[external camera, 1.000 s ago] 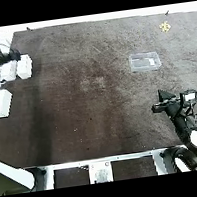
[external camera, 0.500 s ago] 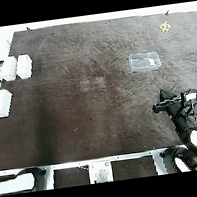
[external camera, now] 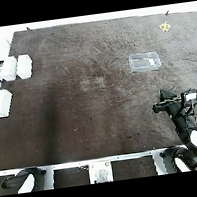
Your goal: Fold the box and place the chain.
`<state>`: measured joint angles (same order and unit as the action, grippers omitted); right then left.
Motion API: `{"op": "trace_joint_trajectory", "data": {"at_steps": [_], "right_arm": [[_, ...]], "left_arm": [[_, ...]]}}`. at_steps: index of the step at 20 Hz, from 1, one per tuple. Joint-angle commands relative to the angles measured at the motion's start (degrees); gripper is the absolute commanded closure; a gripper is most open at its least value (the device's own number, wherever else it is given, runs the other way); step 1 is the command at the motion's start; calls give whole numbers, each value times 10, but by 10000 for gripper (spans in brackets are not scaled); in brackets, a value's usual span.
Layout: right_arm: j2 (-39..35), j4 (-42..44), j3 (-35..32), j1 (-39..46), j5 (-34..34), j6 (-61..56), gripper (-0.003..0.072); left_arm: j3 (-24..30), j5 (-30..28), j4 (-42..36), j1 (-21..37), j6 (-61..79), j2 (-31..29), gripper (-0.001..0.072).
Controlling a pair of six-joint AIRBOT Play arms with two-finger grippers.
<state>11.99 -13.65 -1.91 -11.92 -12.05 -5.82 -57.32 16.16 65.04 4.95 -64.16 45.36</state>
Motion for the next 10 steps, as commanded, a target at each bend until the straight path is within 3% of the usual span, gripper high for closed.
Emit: {"op": "trace_joint_trajectory", "data": {"at_steps": [1,4,7,10], "right_arm": [[0,0,0,0,0,0,684],[0,0,0,0,0,0,684],[0,0,0,0,0,0,684],[0,0,0,0,0,0,684]], "left_arm": [[188,-79,-2,-26,29,-159,704],[330,-95,-2,-55,25,-316,704],[441,-40,-2,-60,-34,-469,705],[506,-6,5,-59,-54,-547,706]]}}
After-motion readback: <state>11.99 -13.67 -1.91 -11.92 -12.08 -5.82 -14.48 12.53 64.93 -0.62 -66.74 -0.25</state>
